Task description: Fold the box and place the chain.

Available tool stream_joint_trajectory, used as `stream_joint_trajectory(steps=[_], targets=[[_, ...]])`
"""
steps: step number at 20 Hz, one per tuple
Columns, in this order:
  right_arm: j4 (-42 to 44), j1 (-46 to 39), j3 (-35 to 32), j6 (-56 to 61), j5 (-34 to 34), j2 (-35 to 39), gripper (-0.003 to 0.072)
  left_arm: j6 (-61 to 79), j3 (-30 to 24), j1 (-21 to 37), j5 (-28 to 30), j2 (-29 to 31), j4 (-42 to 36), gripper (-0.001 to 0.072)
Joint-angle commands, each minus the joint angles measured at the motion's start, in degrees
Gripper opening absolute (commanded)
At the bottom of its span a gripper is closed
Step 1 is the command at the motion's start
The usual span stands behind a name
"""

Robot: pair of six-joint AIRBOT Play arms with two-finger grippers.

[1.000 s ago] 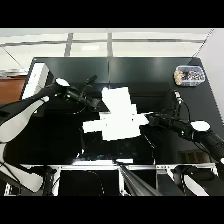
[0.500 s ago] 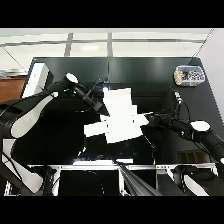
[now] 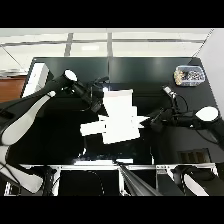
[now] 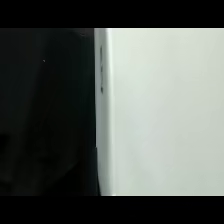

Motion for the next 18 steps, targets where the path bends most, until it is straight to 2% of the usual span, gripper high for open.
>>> stream_joint_trajectory(steps=[1, 3, 5, 8, 12, 15, 18], targets=[[-10.25, 0.76, 6.6, -0.26, 10.88, 0.02, 0.0644, 9.99, -10.21, -1.84, 12.55, 9.18, -2.29, 0.0021], [-10.62, 1.73, 6.6, -2.84, 9.57, 0.0, 0.0644, 21.31, -17.75, -1.95, 19.06, 12.31, -9.07, 0.0023], [-10.8, 3.32, 6.6, -6.67, 6.32, -0.04, 0.0644, 34.12, -20.37, -2.25, 20.17, 12.46, -9.81, 0.0024], [-13.16, 7.1, 6.58, -14.47, 4.24, -1.01, 0.0643, 42.95, -20.52, -2.93, 23.1, 12.07, -8.9, 0.0024], [-16.37, 12.11, 5.07, -16.11, 0.63, -3.82, 0.0643, 45.94, -20.15, -4.5, 29.29, 12.07, -5.14, 0.0025], [-18.01, 13.38, 1.42, -18.64, -3.52, -4.57, 0.0643, 44.68, -19.54, -6.43, 30.32, 11.85, 0.09, 0.0025], [-17.49, 13.38, -0.57, -20.74, -3.02, -4.57, 0.0643, 43.36, -19.47, -7.37, 30.99, 11.54, 1.64, 0.0026]])
